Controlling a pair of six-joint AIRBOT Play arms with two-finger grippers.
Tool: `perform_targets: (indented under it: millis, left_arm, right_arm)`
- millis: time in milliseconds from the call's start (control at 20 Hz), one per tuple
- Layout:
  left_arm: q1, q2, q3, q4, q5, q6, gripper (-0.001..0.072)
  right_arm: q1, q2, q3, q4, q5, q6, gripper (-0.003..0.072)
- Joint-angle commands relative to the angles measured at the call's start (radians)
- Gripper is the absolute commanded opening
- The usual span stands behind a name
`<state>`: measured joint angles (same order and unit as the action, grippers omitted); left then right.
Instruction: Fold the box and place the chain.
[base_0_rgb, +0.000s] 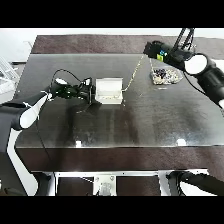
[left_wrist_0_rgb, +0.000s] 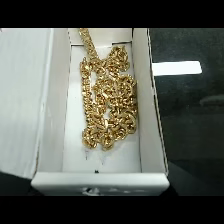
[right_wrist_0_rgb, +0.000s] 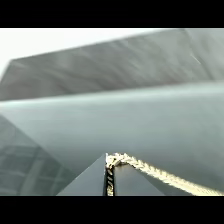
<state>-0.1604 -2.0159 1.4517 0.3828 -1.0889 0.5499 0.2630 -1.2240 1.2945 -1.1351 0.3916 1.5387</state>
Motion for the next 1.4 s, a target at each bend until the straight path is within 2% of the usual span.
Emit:
perform_targets:
  millis: [0,250,650,1350]
  left_arm:
    - [0.001,-0.001,0.000,0.000,0.000,0.000,0.0528]
    - [0.001,-0.001,0.000,0.000,0.000,0.000,0.0528]
    - [0.001,-0.001,0.000,0.000,0.000,0.000,0.0528]
    - [0.001,-0.001,0.000,0.000,0.000,0.000,0.0528]
  right_arm:
    - [0.099,0.103,0.000,-0.010,0.007,-0.041,0.0009]
    - [0.240,0.114,0.001,-0.010,-0.005,-0.041,0.0009]
    - [0.346,0.061,-0.002,0.002,-0.035,-0.019,0.0009]
    - [0.373,-0.213,-0.064,0.002,-0.036,0.138,0.0009]
